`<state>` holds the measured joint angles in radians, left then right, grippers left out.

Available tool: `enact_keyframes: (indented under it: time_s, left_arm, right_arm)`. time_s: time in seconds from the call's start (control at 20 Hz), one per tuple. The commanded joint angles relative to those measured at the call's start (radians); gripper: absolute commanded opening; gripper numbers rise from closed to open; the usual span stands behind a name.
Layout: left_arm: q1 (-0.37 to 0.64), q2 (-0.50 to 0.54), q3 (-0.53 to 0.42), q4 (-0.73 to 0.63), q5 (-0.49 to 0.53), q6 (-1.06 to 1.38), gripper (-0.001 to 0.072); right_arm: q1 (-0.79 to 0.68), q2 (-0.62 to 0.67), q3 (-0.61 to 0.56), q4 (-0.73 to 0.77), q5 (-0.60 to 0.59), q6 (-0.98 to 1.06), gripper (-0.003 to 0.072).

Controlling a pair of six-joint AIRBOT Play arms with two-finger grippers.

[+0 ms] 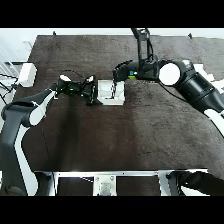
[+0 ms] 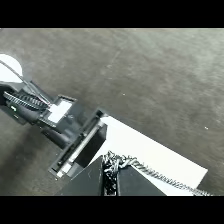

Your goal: Fold the box and place the chain.

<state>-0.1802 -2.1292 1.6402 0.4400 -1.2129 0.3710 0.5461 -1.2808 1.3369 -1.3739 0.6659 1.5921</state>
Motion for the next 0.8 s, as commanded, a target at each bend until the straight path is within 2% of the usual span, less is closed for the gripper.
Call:
enact_keyframes:
  time_s: [0.0, 0.25, 0.4, 0.7, 0.75]
  left_arm:
    - [0.000, 0.000, 0.000, 0.000, 0.000, 0.000, 0.0527]
    - [0.000, 0.000, 0.000, 0.000, 0.000, 0.000, 0.0527]
    - [0.000, 0.000, 0.000, 0.000, 0.000, 0.000, 0.0527]
    - [0.000, 0.000, 0.000, 0.000, 0.000, 0.000, 0.0527]
    - [0.000, 0.000, 0.000, 0.000, 0.000, 0.000, 0.0527]
  right_arm:
    - [0.037, -0.029, -0.061, 0.005, -0.124, 0.016, 0.0009]
    - [0.046, -0.117, -0.146, 0.005, -0.221, 0.058, 0.0009]
    - [0.046, -0.202, -0.181, 0.005, -0.322, 0.058, 0.0008]
    - [0.045, -0.355, -0.184, 0.004, -0.395, 0.080, 0.0018]
    - [0.043, -0.352, -0.183, 0.000, -0.381, 0.079, 0.0203]
